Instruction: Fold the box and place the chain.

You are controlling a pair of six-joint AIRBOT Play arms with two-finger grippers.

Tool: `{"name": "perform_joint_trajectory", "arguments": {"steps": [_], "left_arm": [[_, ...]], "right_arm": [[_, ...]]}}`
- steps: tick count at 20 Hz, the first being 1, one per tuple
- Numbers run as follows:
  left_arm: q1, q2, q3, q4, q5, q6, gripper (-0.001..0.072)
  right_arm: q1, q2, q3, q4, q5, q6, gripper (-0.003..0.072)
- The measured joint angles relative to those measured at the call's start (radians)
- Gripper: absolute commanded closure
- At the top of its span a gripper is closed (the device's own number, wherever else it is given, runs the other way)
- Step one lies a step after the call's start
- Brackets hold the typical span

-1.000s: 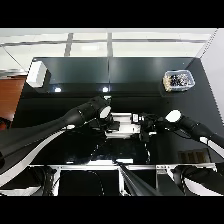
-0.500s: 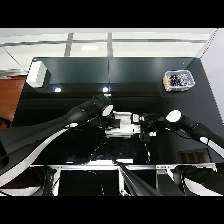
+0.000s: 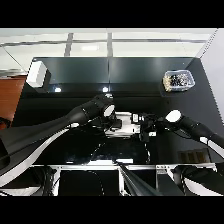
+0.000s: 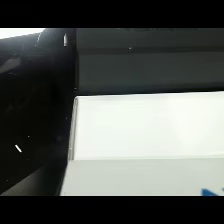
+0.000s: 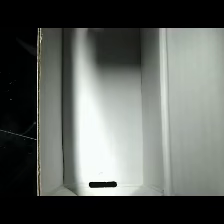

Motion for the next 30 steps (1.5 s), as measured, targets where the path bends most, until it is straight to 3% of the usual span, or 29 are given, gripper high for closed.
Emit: {"name": "perform_joint_trajectory", "arguments": {"steps": [3,6,7,8,27,28,29,30], "left_arm": [[0.0,0.0,0.0,0.016,-0.014,-0.002,0.0341],[0.0,0.0,0.0,0.022,-0.007,-0.002,0.0395],[0.0,0.0,0.0,0.023,-0.005,-0.003,0.0578],[0.0,0.0,0.0,0.024,0.0,-0.004,0.0683],[0.0,-0.001,0.0,-0.01,0.007,0.003,0.0681],[0.0,-0.001,0.0,-0.01,0.007,0.003,0.068],[0.0,-0.001,0.0,-0.011,0.007,0.003,0.068],[0.0,-0.001,0.0,-0.016,0.005,0.003,0.0681]], "right_arm": [[0.0,0.0,0.0,0.0,0.0,0.0,0.0612],[0.0,0.0,0.0,-0.001,0.0,0.0,0.0612],[0.0,0.0,0.0,-0.001,0.0,0.0,0.0611],[0.0,0.0,0.0,-0.001,0.0,0.0,0.0612],[0.0,0.0,0.0,-0.002,0.002,-0.001,0.061],[0.0,0.0,0.0,-0.002,0.005,-0.001,0.0472],[0.0,0.0,0.0,-0.001,0.008,0.0,0.0039],[0.0,0.0,0.0,0.002,0.015,0.008,-0.0026]]}}
